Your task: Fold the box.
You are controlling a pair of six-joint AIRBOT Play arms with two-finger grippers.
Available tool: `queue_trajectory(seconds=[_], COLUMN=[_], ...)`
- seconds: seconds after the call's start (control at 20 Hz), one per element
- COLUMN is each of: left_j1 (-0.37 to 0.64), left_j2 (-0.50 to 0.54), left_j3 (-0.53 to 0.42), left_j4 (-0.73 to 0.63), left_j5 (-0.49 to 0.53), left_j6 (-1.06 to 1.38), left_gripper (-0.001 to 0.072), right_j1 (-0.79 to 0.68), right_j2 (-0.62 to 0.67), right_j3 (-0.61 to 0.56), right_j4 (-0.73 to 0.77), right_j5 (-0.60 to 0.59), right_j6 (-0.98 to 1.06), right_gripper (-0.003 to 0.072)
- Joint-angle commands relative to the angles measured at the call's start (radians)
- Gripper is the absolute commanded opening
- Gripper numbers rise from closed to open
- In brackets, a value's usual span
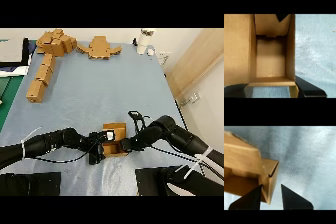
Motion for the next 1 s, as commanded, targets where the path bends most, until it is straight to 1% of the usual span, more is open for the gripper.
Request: queue_trajectory(seconds=[0.0,0.25,0.4,0.5,0.6,0.7,0.75,0.8,0.85,0.9,0.95], left_j1=[0.0,0.001,0.001,0.001,0.001,0.001,0.0,0.001,0.001,0.0,0.001], left_j2=[0.0,0.0,0.0,0.0,0.0,0.0,0.0,0.0,0.0,0.0,0.0], left_j3=[0.0,0.0,0.0,0.0,0.0,0.0,0.0,0.0,0.0,0.0,0.0], left_j4=[0.0,0.0,0.0,0.0,0.0,0.0,0.0,0.0,0.0,0.0,0.0], left_j5=[0.0,0.0,0.0,0.0,0.0,0.0,0.0,0.0,0.0,0.0,0.0], left_j6=[0.0,0.0,0.0,0.0,0.0,0.0,0.0,0.0,0.0,0.0,0.0], left_gripper=[0.0403,0.0403,0.0403,0.0403,0.0403,0.0403,0.0402,0.0403,0.0402,0.0403,0.0403], right_j1=[0.135,0.231,0.271,0.284,0.286,0.286,0.286,0.286,0.286,0.286,0.286], right_j2=[-0.088,-0.22,-0.287,-0.309,-0.315,-0.315,-0.315,-0.315,-0.315,-0.315,-0.315], right_j3=[0.082,0.145,0.182,0.184,0.184,0.184,0.184,0.184,0.184,0.184,0.184], right_j4=[-0.23,-0.238,-0.282,-0.291,-0.297,-0.298,-0.298,-0.298,-0.297,-0.297,-0.297], right_j5=[-0.052,-0.051,-0.053,-0.064,-0.091,-0.099,-0.104,-0.105,-0.105,-0.105,-0.105], right_j6=[0.279,0.415,0.505,0.552,0.574,0.585,0.585,0.585,0.584,0.584,0.584], right_gripper=[0.0372,0.0372,0.0372,0.037,0.0332,0.0328,0.0282,0.0268,0.0176,0.0042,0.0003])
